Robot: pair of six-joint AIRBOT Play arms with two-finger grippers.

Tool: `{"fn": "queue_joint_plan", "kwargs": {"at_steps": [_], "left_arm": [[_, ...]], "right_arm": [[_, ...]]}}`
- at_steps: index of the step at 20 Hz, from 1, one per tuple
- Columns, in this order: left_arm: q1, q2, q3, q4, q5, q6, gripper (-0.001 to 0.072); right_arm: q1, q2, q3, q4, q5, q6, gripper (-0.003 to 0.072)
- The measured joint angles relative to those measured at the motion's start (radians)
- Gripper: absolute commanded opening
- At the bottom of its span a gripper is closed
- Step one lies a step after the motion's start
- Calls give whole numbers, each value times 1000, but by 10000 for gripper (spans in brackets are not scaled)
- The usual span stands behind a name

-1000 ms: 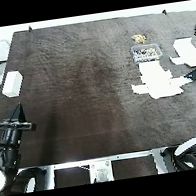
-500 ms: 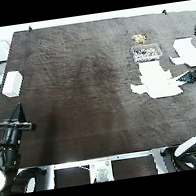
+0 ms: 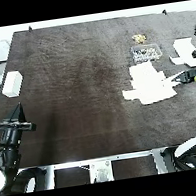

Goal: Fold the box and place the chain.

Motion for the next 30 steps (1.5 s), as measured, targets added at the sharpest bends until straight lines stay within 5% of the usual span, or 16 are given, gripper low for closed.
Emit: {"fn": "queue_joint_plan", "kwargs": {"at_steps": [8, 11, 20, 30], "left_arm": [[0, 0, 0, 0, 0, 0, 21], [0, 0, 0, 0, 0, 0, 21], [0, 0, 0, 0, 0, 0, 21], [0, 0, 0, 0, 0, 0, 21]], "right_arm": [[230, 372, -619, 299, -286, -95, 5], [368, 488, -767, 396, -431, -103, 5], [765, 564, -859, 530, -888, -49, 5], [816, 563, -860, 537, -998, -63, 6]]}}
